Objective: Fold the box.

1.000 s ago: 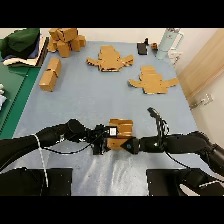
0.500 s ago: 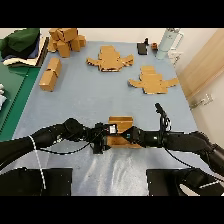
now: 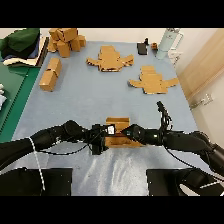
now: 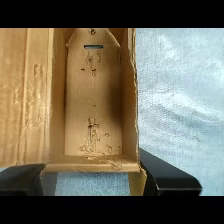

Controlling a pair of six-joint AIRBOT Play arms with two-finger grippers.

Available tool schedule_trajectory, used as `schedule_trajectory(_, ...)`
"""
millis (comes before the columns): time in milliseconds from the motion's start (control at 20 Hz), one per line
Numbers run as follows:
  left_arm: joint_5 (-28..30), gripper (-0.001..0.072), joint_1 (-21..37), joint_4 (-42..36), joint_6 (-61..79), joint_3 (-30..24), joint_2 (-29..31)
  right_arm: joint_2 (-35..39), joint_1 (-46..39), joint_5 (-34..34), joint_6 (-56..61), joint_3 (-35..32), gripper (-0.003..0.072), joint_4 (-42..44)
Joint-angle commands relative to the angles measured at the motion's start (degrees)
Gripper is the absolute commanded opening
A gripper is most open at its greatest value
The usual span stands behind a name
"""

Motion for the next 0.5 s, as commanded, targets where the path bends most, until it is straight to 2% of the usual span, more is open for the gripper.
schedule_trajectory(0,0.04,0.0486,-0.09,1.36,-0.20,-0.13,-0.04,0.04,-0.02,0.76,0.02,0.04,0.0709,-0.17)
schedule_trajectory(450,-0.74,0.0485,-0.11,1.38,-0.11,-0.11,-1.36,0.02,-0.02,1.20,0.04,0.04,0.0707,-0.07)
